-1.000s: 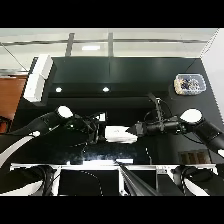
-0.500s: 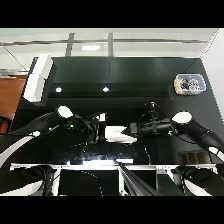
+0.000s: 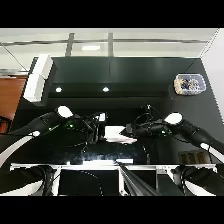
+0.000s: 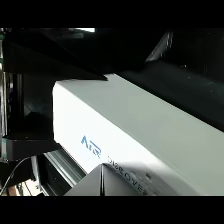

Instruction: Fold the box and place the chain.

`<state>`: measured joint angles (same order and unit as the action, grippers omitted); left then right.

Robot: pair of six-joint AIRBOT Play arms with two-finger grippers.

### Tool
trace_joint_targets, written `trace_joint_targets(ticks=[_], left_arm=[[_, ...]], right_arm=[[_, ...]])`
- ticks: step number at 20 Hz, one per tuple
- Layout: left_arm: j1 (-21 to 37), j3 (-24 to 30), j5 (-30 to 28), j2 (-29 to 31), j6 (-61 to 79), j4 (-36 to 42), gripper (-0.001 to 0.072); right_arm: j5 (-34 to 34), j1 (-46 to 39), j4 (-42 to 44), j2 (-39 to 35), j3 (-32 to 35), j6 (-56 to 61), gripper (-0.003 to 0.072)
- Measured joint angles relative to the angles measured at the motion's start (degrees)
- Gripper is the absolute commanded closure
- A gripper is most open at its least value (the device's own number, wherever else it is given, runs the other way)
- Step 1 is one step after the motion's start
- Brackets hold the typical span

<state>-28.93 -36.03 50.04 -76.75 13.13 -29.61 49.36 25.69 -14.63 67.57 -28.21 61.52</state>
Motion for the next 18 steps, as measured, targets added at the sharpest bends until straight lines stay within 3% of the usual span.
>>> trace_joint_targets(ticks=[8, 9, 10, 11, 18], left_arm=[[0.0, 0.0, -0.1, 0.0, -0.4, 0.3, 0.0216], [0.0, 0.0, 0.1, 0.1, -0.4, 0.2, 0.0143], [0.0, 0.0, 0.3, 0.3, -0.4, 0.1, 0.0035], [0.0, 0.0, 0.8, 0.7, -0.5, 0.0, -0.0005], [3.1, 0.0, 1.9, 6.7, -8.6, -6.3, -0.0005]], right_arm=[[1.8, -1.4, -4.0, -1.6, -1.8, -2.7, 0.0677], [3.3, -2.4, -4.7, -2.8, -2.9, -3.0, 0.0677], [5.6, -3.9, -5.6, -4.5, -4.4, -3.2, 0.0677], [8.0, -5.7, -8.0, -6.2, -5.7, -3.1, 0.0677], [20.8, -26.9, -21.5, -18.9, -13.7, 0.8, 0.0677]])
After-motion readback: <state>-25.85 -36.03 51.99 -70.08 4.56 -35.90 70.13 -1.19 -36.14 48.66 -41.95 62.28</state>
